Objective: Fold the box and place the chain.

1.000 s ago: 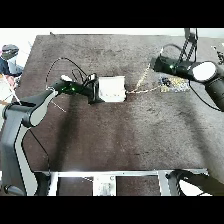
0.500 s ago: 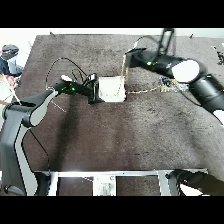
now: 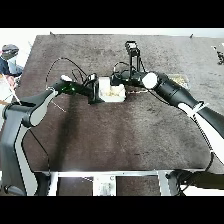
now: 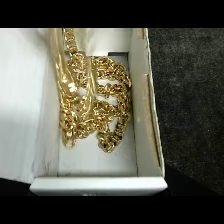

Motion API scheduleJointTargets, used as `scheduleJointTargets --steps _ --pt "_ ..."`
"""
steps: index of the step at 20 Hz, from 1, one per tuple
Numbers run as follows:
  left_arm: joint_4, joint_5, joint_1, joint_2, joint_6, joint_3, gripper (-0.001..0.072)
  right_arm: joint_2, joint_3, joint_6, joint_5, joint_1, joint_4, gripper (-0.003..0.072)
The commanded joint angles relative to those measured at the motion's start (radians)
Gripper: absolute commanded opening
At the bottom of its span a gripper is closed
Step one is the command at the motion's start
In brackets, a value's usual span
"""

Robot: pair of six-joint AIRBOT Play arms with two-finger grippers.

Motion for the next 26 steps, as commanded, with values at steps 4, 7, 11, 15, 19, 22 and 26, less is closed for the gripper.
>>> scheduleJointTargets --steps 4,7,11,15,19,22,26 --pt "0.0 0.0 0.0 0.0 0.0 0.0 0.041 0.095 -0.039 0.016 0.233 -0.207 -0.044 0.0296" --pt "0.0 0.0 0.0 0.0 0.0 0.0 0.0409 0.124 -0.152 0.105 0.181 -0.36 -0.044 0.0295" --pt "0.0 0.0 0.0 0.0 0.0 0.0 0.041 0.039 -0.235 0.195 0.047 -0.494 -0.039 0.0296" --pt "0.0 0.0 0.0 0.0 0.0 0.0 0.041 -0.072 -0.234 0.197 -0.075 -0.508 0.076 0.0296" --pt "0.0 0.0 0.0 0.0 0.0 0.0 0.041 -0.14 -0.231 0.197 -0.167 -0.508 0.134 0.0297" --pt "0.0 0.0 0.0 0.0 0.0 0.0 0.041 -0.173 -0.23 0.197 -0.194 -0.507 0.149 0.0296" --pt "0.0 0.0 0.0 0.0 0.0 0.0 0.041 -0.192 -0.23 0.196 -0.263 -0.505 0.207 0.0294"
